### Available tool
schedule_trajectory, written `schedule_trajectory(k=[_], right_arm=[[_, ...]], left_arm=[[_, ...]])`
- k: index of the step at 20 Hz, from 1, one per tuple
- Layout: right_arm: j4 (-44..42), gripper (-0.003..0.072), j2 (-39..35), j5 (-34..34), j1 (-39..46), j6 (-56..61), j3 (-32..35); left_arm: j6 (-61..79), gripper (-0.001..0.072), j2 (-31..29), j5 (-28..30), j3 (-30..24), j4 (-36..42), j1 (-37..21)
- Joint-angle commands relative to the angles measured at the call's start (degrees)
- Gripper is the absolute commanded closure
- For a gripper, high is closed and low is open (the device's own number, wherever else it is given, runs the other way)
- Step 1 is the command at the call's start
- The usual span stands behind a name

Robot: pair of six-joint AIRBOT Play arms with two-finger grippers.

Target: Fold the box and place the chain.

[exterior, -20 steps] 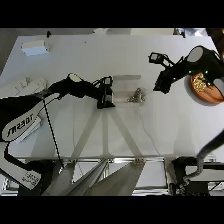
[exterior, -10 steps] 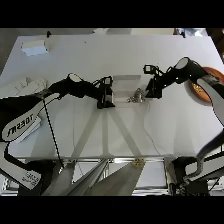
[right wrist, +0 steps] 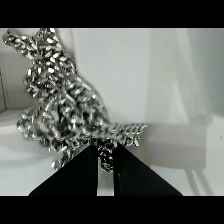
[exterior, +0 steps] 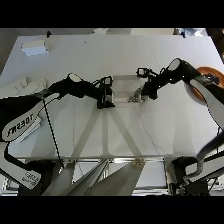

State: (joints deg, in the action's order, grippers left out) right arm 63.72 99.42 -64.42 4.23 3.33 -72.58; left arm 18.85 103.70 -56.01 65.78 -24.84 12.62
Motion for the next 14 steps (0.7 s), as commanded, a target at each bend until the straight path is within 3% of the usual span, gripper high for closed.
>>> schedule_trajectory(k=[1,5,9,11,14], right_arm=[[3.80,0.0676,-3.78,0.35,0.42,6.80,-0.04],[0.79,0.0676,-12.44,-1.16,0.37,8.63,-0.04],[-11.56,0.0675,-20.65,-2.64,0.35,8.68,-0.04],[-17.90,0.0676,-22.93,-2.73,-0.46,8.66,-0.04],[-19.06,0.0676,-23.12,-2.32,-4.50,8.66,-0.04]], left_arm=[[0.00,0.0428,-0.04,-0.02,0.04,0.00,0.00],[0.00,0.0428,-0.04,-0.04,0.04,0.00,-0.02],[0.00,0.0428,-0.04,-0.04,0.04,-0.02,-0.02],[0.00,0.0428,-0.04,-0.02,0.04,-0.02,-0.02],[0.00,0.0428,-0.04,-0.07,0.04,-0.02,-0.02]])
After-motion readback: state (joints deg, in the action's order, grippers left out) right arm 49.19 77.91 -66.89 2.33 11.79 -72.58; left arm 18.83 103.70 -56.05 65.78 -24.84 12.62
